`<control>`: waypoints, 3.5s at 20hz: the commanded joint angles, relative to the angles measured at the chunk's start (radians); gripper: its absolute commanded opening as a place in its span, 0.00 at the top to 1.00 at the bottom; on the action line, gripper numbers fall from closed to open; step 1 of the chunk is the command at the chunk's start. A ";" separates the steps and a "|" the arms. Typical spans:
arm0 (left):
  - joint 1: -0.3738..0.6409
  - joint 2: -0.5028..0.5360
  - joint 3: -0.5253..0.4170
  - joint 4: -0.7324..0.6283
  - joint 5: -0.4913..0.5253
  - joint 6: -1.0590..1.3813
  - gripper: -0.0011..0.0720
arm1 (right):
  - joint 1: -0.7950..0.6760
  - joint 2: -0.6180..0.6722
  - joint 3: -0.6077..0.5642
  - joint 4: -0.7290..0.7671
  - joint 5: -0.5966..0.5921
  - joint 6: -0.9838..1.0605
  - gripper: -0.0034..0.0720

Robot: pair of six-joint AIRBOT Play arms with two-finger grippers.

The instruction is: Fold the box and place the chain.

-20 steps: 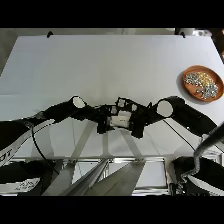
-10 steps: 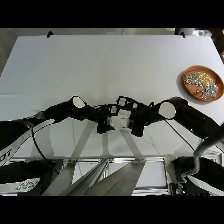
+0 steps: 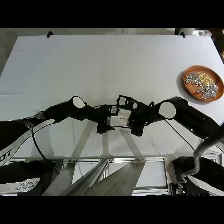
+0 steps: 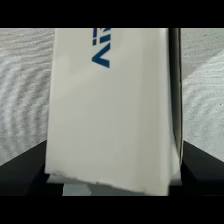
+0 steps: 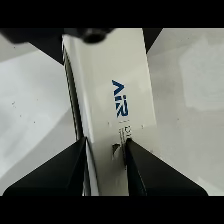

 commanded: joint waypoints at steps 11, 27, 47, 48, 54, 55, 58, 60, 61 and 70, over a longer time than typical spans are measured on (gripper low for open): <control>0.000 0.001 0.000 0.000 0.000 -0.001 0.46 | 0.000 0.090 0.001 -0.182 0.015 0.011 0.55; 0.000 0.001 0.000 0.000 0.000 -0.001 0.46 | 0.000 0.051 0.001 0.113 -0.109 -0.127 0.64; 0.000 0.001 0.000 0.000 0.000 -0.001 0.46 | 0.000 0.056 0.001 -0.192 0.061 -0.026 0.72; 0.000 0.001 0.000 0.000 0.000 -0.001 0.46 | 0.000 0.056 0.001 -0.191 0.066 -0.026 0.72; 0.000 0.001 0.000 0.000 0.000 -0.001 0.46 | 0.000 0.056 0.000 -0.151 0.148 -0.026 0.72; 0.000 0.001 0.000 0.000 0.000 -0.001 0.46 | 0.001 0.056 0.000 -0.146 0.141 -0.026 0.72; 0.000 0.001 0.000 0.000 0.000 -0.001 0.46 | 0.001 0.056 0.000 -0.138 0.121 -0.027 0.74; 0.000 0.001 0.000 0.000 0.000 -0.001 0.46 | 0.001 0.056 -0.013 -0.138 0.109 -0.027 0.75; 0.000 0.001 0.000 0.000 0.000 -0.001 0.46 | 0.001 0.056 -0.026 -0.138 0.100 -0.027 0.75; 0.000 0.001 0.000 0.000 0.000 -0.001 0.46 | 0.001 0.052 -0.051 -0.162 0.072 -0.027 0.75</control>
